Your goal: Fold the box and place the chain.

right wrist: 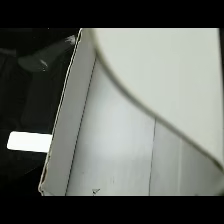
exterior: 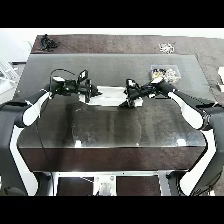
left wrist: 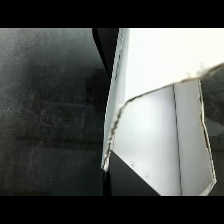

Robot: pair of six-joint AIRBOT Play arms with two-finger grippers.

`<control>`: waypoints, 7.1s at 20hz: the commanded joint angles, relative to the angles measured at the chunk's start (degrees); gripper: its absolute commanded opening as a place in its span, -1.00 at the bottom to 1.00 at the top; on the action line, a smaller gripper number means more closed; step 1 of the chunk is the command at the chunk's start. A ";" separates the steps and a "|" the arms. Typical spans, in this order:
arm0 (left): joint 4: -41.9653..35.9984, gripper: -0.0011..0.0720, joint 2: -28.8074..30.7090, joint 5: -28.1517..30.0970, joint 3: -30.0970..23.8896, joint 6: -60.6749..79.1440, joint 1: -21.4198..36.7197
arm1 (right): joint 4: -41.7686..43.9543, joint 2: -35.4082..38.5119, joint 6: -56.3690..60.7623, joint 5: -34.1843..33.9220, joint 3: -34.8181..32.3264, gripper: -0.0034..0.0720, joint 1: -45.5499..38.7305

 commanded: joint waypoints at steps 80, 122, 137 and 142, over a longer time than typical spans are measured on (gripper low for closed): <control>6.47 -0.94 26.36 -5.25 -20.44 -0.44 -0.20 | -0.68 -0.02 0.09 0.07 0.46 0.57 0.04; -4.02 -0.93 13.79 23.39 -14.01 3.98 -5.57 | -0.68 -0.02 0.09 0.07 0.46 0.57 0.02; 32.96 0.76 24.17 10.14 -12.90 -15.43 -2.54 | -0.68 -0.02 0.09 0.07 0.46 0.58 0.02; 33.05 1.00 22.88 9.75 -12.96 -18.47 -2.60 | -0.68 -0.02 0.09 0.07 0.46 0.58 0.04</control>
